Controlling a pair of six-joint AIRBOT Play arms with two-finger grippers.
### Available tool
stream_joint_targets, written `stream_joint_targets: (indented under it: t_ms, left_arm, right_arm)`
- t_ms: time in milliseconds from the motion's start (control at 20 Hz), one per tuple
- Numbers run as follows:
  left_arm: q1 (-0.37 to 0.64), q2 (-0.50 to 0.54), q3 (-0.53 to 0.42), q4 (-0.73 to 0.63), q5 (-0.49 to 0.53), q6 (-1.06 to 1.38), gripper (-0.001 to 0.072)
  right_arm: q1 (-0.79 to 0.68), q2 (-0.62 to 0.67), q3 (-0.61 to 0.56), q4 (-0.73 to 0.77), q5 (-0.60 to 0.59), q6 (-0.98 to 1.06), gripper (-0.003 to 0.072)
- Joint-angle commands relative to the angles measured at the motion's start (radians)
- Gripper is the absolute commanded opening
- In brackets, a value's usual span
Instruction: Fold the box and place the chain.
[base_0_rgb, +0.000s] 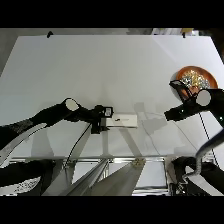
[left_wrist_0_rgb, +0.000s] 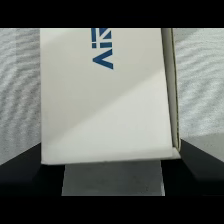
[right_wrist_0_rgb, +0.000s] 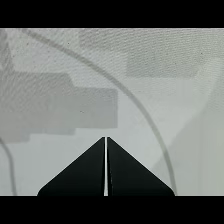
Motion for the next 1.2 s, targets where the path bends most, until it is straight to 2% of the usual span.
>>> stream_joint_targets:
  t_ms: [0,400,500,600,750,950,1050,1150]
  left_arm:
    - [0.0,0.0,0.0,0.0,-0.003,0.0,0.0136]
    - [0.003,0.008,0.001,-0.034,-0.03,0.0,0.0135]
    - [0.014,0.055,0.001,-0.01,-0.034,-0.043,0.0132]
    - [0.048,0.143,0.001,0.051,-0.033,-0.199,0.0135]
    - [0.154,0.317,0.001,0.233,-0.039,-0.496,0.0154]
    - [0.371,0.541,0.001,0.481,-0.122,-0.888,0.0154]
    - [0.499,0.611,0.001,0.602,-0.155,-1.059,0.0154]
    - [0.628,0.636,0.001,0.678,-0.186,-1.162,0.0154]
  right_arm:
    - [-0.001,0.001,0.0,-0.001,0.0,0.0,0.0018]
    - [-0.001,0.001,0.0,-0.001,0.0,0.0,0.0018]
    - [-0.001,0.001,0.0,-0.001,0.0,0.0,0.0018]
    - [-0.001,0.001,0.0,-0.001,0.0,0.0,0.0018]
    - [-0.001,0.001,0.0,-0.001,0.0,0.0,0.0018]
    - [-0.001,0.001,0.0,-0.001,0.0,0.0,0.0018]
    - [-0.001,0.001,0.0,-0.001,0.0,0.0,0.0018]
    - [-0.001,0.001,0.0,-0.001,0.0,0.0,0.0018]
